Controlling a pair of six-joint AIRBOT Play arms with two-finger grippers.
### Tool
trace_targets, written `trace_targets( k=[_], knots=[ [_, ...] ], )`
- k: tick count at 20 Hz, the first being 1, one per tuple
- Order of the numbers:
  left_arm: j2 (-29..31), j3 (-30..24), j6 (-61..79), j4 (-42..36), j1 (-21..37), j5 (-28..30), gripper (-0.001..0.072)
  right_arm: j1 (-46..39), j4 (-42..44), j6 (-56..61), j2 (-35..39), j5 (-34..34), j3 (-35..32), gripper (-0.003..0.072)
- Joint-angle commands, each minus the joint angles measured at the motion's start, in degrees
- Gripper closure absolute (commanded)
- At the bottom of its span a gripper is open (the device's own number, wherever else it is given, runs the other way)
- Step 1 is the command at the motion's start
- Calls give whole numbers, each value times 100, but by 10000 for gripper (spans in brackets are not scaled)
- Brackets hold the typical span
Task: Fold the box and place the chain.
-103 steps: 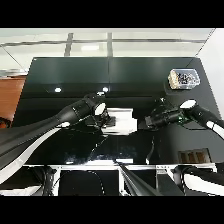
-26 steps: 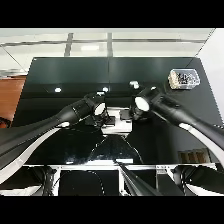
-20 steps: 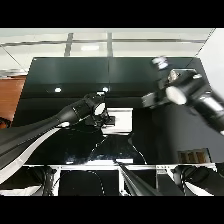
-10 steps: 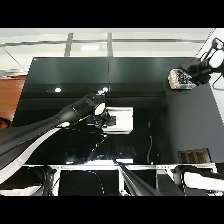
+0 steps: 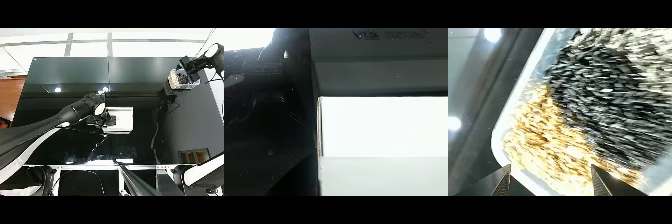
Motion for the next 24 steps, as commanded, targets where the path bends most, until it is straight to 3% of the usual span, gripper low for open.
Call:
trace_targets(
  k=[1, 7, 10, 12, 13, 17, 22, 24],
  knots=[
    [0, 2, 2, 2, 2, -17, 684, -26, 378, 101, -295, -286, 111, 131],
    [0, 2, 0, 0, 2, -15, 684, -11, 387, 35, -409, -179, 111, 131],
    [0, 2, 2, 2, 2, -11, 684, -13, 420, -446, -446, -44, 111, 226],
    [0, 2, 0, 2, 2, -11, 684, -59, 612, -953, -446, 74, 111, 559],
    [0, 2, 2, 2, 2, -11, 684, -85, 793, -1224, -444, 103, 114, 654],
    [0, 2, 0, 2, 2, -11, 684, -225, 1187, -2441, -63, 146, 197, 677],
    [0, 2, 0, 0, 2, -13, 684, -339, 1290, -4461, 1263, 442, 197, 677],
    [0, 2, 0, 2, 2, -13, 684, -420, 1495, -4566, 1867, 267, 210, 677]
  ],
)
